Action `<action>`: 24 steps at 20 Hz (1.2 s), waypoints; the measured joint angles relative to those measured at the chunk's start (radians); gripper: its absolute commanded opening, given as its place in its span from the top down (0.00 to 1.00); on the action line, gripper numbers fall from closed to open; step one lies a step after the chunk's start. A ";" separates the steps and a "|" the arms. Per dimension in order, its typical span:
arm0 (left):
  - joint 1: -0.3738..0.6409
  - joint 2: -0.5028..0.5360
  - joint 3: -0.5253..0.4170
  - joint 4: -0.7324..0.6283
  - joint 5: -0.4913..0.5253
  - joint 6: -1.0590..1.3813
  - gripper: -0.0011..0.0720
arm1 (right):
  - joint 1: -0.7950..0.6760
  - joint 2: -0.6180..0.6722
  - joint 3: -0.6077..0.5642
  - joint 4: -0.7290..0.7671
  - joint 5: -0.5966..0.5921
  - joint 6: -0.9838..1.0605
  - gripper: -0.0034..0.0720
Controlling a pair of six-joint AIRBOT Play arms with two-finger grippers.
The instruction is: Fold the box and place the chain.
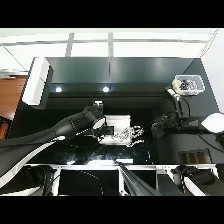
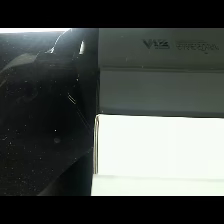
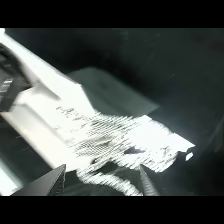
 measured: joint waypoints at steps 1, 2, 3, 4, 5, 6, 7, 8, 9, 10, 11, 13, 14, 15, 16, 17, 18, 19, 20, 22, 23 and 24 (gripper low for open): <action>0.000 0.000 0.000 0.000 0.000 0.000 0.94 | 0.008 0.003 -0.039 0.001 -0.050 -0.050 0.01; 0.000 0.000 0.000 0.000 0.000 0.000 0.94 | 0.022 0.006 -0.072 0.001 -0.090 -0.106 0.01; 0.000 0.000 0.000 0.000 0.000 0.000 0.94 | 0.042 0.008 -0.105 0.003 -0.127 -0.178 0.01; 0.000 0.000 0.000 0.000 0.000 0.000 0.94 | 0.061 0.005 -0.128 -0.003 -0.144 -0.251 0.01; 0.000 0.000 0.000 0.000 0.001 0.000 0.94 | 0.083 -0.003 -0.145 -0.002 -0.161 -0.329 0.01; 0.000 0.000 0.000 0.000 0.000 0.000 0.94 | 0.103 -0.016 -0.158 -0.002 -0.167 -0.404 0.01; 0.000 0.000 0.000 0.000 0.000 0.000 0.94 | 0.125 -0.034 -0.167 -0.003 -0.174 -0.488 0.01; 0.000 0.000 0.000 0.000 0.000 0.000 0.94 | 0.142 -0.058 -0.173 0.001 -0.190 -0.569 0.01; 0.000 0.000 0.000 0.000 0.000 0.000 0.94 | 0.154 -0.082 -0.178 0.005 -0.200 -0.640 0.01; 0.000 0.000 0.000 0.000 0.001 0.000 0.94 | 0.163 -0.108 -0.181 0.016 -0.224 -0.711 0.01; 0.000 0.000 0.000 0.000 0.001 0.000 0.94 | 0.169 -0.129 -0.183 0.032 -0.250 -0.773 0.01; 0.000 0.000 0.000 0.000 0.001 0.000 0.94 | 0.177 -0.168 -0.186 0.081 -0.307 -0.879 0.01; 0.000 0.000 0.000 0.000 0.001 0.000 0.94 | 0.180 -0.184 -0.187 0.111 -0.329 -0.921 0.01; 0.000 0.000 0.000 0.000 0.001 0.000 0.94 | 0.182 -0.199 -0.188 0.132 -0.344 -0.961 0.01; 0.000 0.000 0.000 0.000 0.001 0.000 0.94 | 0.185 -0.212 -0.188 0.152 -0.357 -0.993 0.01; 0.000 0.000 0.000 0.000 0.001 0.000 0.94 | 0.187 -0.227 -0.187 0.168 -0.367 -1.023 0.01; 0.000 0.000 0.000 0.000 0.001 0.000 0.94 | 0.188 -0.240 -0.186 0.177 -0.378 -1.049 0.01; 0.000 0.000 0.000 0.000 0.001 0.000 0.94 | 0.188 -0.252 -0.184 0.185 -0.387 -1.067 0.01; 0.000 0.000 0.000 0.000 0.001 0.000 0.94 | 0.189 -0.263 -0.180 0.191 -0.395 -1.086 0.01; 0.000 0.000 0.000 0.000 0.001 0.000 0.94 | 0.190 -0.287 -0.169 0.197 -0.399 -1.116 0.01; 0.000 0.000 0.000 0.000 0.001 0.000 0.94 | 0.190 -0.297 -0.162 0.198 -0.400 -1.126 0.01; 0.000 0.000 0.000 0.000 0.001 0.000 0.94 | 0.190 -0.309 -0.154 0.198 -0.402 -1.135 0.01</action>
